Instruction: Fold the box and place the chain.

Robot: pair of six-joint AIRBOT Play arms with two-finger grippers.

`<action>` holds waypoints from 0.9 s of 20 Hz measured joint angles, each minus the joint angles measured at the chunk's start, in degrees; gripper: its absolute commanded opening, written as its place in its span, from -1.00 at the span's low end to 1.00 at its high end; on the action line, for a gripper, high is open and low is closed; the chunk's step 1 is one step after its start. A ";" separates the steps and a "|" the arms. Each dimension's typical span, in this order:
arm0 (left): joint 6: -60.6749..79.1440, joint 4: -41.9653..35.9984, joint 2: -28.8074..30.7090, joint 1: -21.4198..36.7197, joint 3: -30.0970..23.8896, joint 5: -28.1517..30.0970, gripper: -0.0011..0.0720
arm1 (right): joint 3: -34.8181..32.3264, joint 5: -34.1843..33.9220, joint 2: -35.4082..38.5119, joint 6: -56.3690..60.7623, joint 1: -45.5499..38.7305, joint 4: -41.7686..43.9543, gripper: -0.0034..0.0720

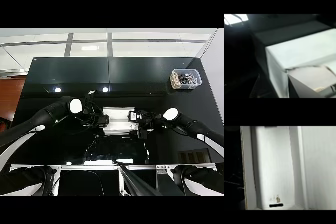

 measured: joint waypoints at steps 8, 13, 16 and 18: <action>-15.87 14.58 -6.05 -7.39 9.09 -7.87 0.14 | 0.00 0.00 0.00 0.00 0.00 0.00 -0.27; -25.03 20.20 -8.09 -10.93 11.69 -10.43 0.12 | 0.00 0.00 0.00 0.00 -0.02 0.00 -0.27; -27.45 21.38 -8.44 -11.61 12.11 -10.58 0.11 | 0.00 0.02 0.00 0.00 0.00 0.00 -0.27; -28.28 21.75 -8.55 -11.76 12.24 -10.78 0.11 | 0.00 0.02 0.00 0.00 0.00 0.00 -0.27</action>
